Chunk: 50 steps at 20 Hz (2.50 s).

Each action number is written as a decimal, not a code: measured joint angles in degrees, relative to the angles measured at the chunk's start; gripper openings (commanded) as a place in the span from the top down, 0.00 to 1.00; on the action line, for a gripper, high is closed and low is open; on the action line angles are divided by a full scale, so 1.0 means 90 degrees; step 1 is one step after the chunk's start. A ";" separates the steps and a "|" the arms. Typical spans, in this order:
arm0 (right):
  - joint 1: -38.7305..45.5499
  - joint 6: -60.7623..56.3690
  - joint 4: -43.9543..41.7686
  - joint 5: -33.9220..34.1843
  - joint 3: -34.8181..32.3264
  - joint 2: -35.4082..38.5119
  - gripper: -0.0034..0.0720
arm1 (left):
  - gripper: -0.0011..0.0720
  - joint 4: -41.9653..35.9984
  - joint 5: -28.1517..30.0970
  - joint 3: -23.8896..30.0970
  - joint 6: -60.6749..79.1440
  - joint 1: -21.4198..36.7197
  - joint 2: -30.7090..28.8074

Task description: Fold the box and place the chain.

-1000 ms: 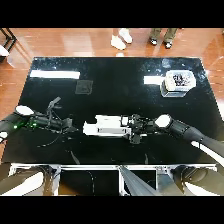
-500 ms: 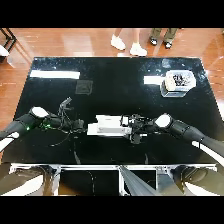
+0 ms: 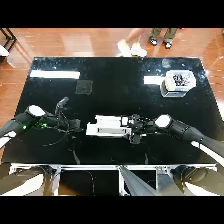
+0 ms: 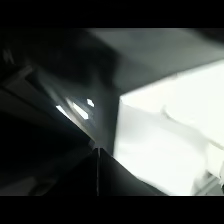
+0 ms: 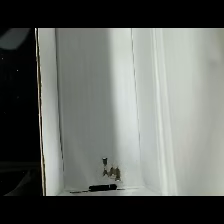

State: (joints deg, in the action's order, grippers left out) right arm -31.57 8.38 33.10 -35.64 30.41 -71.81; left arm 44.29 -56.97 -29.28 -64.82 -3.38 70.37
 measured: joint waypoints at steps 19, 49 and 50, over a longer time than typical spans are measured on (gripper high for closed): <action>0.0000 -0.0005 0.0002 -0.0010 0.0002 -0.0002 0.55 | 0.44 -0.0731 -0.0039 0.0015 0.0495 -0.0187 0.0012; 0.0000 -0.0007 0.0002 -0.0007 0.0000 -0.0002 0.55 | 0.15 -0.1698 -0.0551 -0.0223 0.0716 -0.1030 -0.0160; 0.0000 -0.0007 0.0002 -0.0007 0.0000 -0.0002 0.55 | 0.15 -0.1705 -0.0520 -0.0223 0.0663 -0.1037 -0.0160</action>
State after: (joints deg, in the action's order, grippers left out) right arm -31.57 8.32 33.12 -35.70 30.41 -71.83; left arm 28.95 -61.65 -31.29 -58.85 -12.71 68.93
